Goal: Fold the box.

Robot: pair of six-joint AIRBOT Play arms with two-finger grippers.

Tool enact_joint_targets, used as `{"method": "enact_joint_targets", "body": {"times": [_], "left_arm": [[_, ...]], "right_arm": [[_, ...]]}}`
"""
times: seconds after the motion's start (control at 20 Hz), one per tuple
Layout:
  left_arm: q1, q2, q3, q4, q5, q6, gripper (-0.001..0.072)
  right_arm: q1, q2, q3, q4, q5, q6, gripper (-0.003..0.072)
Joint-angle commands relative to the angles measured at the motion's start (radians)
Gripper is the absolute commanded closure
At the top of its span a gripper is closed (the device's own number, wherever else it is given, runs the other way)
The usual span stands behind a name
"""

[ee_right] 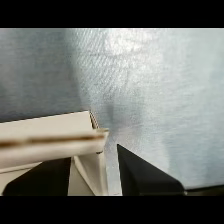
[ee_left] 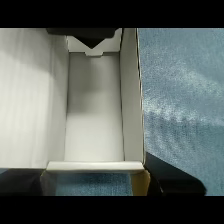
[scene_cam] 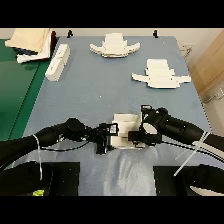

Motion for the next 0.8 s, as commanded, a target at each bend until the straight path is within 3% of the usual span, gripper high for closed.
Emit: {"method": "enact_joint_targets", "body": {"times": [0.0, 0.1, 0.3, 0.4, 0.6, 0.65, 0.75], "left_arm": [[0.000, 0.000, 0.000, 0.000, 0.000, 0.000, 0.0115], [0.000, 0.000, 0.000, 0.000, 0.000, 0.000, 0.0115], [0.000, 0.000, 0.000, 0.000, 0.000, 0.000, 0.0115], [0.000, 0.000, 0.000, 0.000, 0.000, 0.000, 0.0115], [0.000, 0.000, 0.000, 0.000, 0.000, 0.000, 0.0115], [0.000, 0.000, 0.000, 0.000, 0.000, 0.000, 0.0115], [0.000, 0.000, 0.000, 0.000, 0.000, 0.000, 0.0115]], "right_arm": [[0.026, -0.044, 0.013, -0.014, 0.054, 0.039, 0.0275], [0.027, -0.063, 0.020, -0.034, 0.069, 0.043, 0.0311], [0.027, -0.069, 0.026, -0.045, 0.078, 0.041, 0.0626], [0.027, -0.069, 0.030, -0.055, 0.086, 0.038, 0.0683], [0.027, -0.069, 0.032, -0.066, 0.085, 0.029, 0.0682], [0.027, -0.069, 0.032, -0.066, 0.082, 0.022, 0.0648], [0.027, -0.069, 0.032, -0.066, 0.081, 0.023, 0.0381]]}}
